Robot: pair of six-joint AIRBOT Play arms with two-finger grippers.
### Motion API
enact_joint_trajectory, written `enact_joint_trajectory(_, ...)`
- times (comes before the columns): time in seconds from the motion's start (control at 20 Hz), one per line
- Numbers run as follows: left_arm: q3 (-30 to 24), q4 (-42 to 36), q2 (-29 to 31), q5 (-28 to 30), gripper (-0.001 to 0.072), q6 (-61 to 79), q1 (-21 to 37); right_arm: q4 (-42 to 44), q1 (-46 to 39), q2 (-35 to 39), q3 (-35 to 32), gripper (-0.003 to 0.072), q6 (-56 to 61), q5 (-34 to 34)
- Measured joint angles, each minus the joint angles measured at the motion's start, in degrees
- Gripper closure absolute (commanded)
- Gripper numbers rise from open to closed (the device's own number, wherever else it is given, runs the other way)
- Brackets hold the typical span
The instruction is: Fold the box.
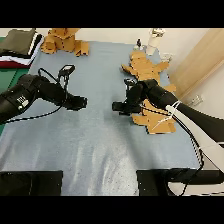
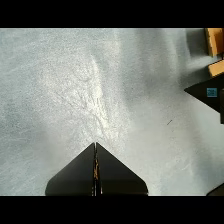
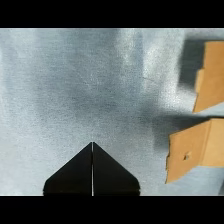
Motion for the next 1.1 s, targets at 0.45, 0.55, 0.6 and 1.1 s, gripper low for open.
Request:
enact_joint_trajectory(0.45,-0.11,0.0,-0.28,-0.24,0.0695,0.0,0.0,-0.13,0.0,-0.15,0.0,0.0685,0.0,0.02)
enact_joint_trajectory(0.55,-0.11,0.0,-0.28,-0.26,0.0695,0.02,0.0,-0.15,0.0,-0.15,-0.02,0.0685,0.0,0.02)
enact_joint_trajectory(0.6,-0.11,0.0,-0.28,-0.26,0.0695,0.0,0.02,-0.15,0.0,-0.15,-0.02,0.0685,0.0,0.02)
enact_joint_trajectory(1.1,-0.11,0.0,-0.31,-4.26,0.0694,0.02,0.0,1.01,-1.01,-0.2,1.16,0.0684,2.21,0.85)
